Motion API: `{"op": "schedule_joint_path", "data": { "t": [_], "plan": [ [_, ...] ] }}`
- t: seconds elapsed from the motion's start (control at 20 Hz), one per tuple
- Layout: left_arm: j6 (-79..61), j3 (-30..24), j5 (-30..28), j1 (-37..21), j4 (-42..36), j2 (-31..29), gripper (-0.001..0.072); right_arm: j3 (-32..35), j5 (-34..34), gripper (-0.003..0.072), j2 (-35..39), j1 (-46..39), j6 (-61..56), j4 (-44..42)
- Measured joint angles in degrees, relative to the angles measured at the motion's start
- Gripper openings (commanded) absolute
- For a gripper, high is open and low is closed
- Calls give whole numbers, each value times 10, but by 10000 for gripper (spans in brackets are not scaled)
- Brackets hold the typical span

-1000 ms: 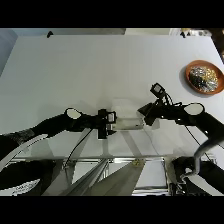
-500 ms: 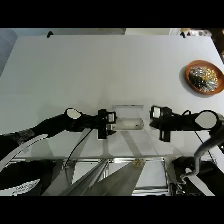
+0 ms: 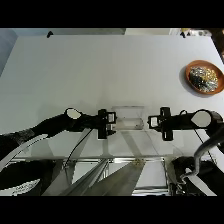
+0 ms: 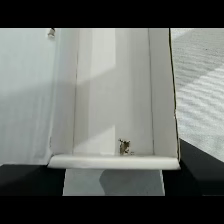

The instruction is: Fold the box and place the chain.

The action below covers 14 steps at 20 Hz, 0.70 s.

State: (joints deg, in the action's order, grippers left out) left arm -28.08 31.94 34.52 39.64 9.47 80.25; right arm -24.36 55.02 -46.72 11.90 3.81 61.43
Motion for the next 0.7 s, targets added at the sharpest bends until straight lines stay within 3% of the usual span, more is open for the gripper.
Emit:
{"op": "schedule_joint_path", "data": {
  "t": [0.35,0.7],
  "plan": [
    [0,0,0,0,0,0,373,0,-85,161,-59,48,23,-16],
    [0,0,0,0,0,0,373,0,-104,161,-95,56,27,-31]
  ]
}}
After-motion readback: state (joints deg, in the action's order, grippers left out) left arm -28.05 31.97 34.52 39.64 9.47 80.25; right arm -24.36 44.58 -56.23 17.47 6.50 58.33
